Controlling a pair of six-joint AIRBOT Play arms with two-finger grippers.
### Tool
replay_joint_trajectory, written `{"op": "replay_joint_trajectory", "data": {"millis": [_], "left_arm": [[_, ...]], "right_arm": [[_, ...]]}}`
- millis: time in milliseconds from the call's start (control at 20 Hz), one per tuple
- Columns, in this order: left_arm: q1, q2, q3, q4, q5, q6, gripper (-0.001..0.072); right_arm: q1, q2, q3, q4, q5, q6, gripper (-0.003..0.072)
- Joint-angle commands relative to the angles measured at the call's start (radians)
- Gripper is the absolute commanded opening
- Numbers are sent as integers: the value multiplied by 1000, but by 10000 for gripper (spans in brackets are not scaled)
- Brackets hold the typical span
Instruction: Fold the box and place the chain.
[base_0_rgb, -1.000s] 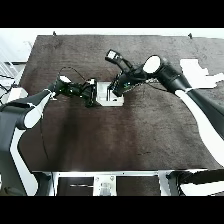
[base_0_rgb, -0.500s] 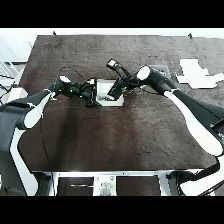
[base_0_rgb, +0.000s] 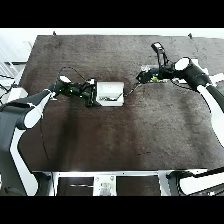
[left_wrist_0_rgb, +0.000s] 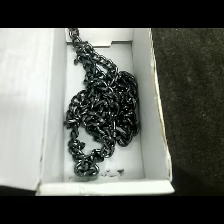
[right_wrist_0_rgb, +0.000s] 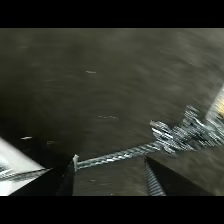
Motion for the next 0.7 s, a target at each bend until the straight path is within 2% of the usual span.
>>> {"op": "replay_joint_trajectory", "data": {"millis": [0,200,450,500,650], "left_arm": [[0,1,0,0,1,0,362],[0,1,0,0,1,0,362],[1,1,0,0,1,0,362],[1,1,0,0,1,0,362],[1,1,0,0,1,0,362]], "right_arm": [[-29,-82,-11,1,-102,56,539],[-17,-188,18,-10,-138,98,540],[-17,-211,32,-18,-163,111,538],[-17,-211,32,-17,-161,126,503],[6,-235,49,-14,-159,126,501]]}}
